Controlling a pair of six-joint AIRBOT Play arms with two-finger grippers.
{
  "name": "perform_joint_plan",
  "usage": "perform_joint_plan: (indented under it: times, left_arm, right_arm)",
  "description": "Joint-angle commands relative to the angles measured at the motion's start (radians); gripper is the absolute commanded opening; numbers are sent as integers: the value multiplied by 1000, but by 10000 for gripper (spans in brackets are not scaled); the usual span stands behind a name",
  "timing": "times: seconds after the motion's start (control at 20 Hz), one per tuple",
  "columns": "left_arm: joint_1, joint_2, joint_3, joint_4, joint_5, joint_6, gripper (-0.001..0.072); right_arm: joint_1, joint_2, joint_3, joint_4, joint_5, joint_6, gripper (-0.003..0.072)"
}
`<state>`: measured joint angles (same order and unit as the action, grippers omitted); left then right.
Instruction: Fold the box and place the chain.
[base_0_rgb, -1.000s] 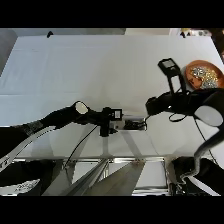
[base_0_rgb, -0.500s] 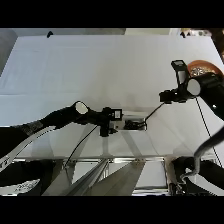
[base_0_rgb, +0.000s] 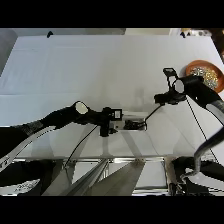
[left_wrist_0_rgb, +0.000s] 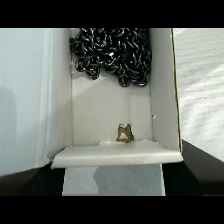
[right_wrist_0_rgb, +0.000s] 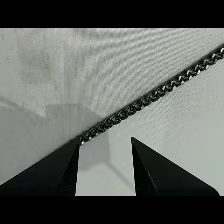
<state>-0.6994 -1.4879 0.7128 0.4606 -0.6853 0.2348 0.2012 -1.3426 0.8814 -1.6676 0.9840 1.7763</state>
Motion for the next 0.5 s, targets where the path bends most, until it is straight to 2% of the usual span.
perform_joint_plan:
  times: [0.0, 0.2, 0.3, 0.4, 0.45]
  left_arm:
    - [0, 0, 0, 0, 0, 0, 50]
    - [0, 0, 0, 0, 0, 0, 50]
    - [0, 0, 0, 0, 0, 0, 50]
    - [0, 0, 0, 0, 0, 0, 50]
    - [0, 0, 0, 0, 0, 0, 50]
  right_arm:
    - [-1, -50, -1, 6, -9, 4, 338]
    - [-1, -58, -1, 35, -40, 8, 335]
    - [-1, -63, -1, 34, -35, 8, 297]
    - [-1, -77, -3, 34, -12, 11, 293]
    - [-1, -85, -8, 34, 2, 20, 255]
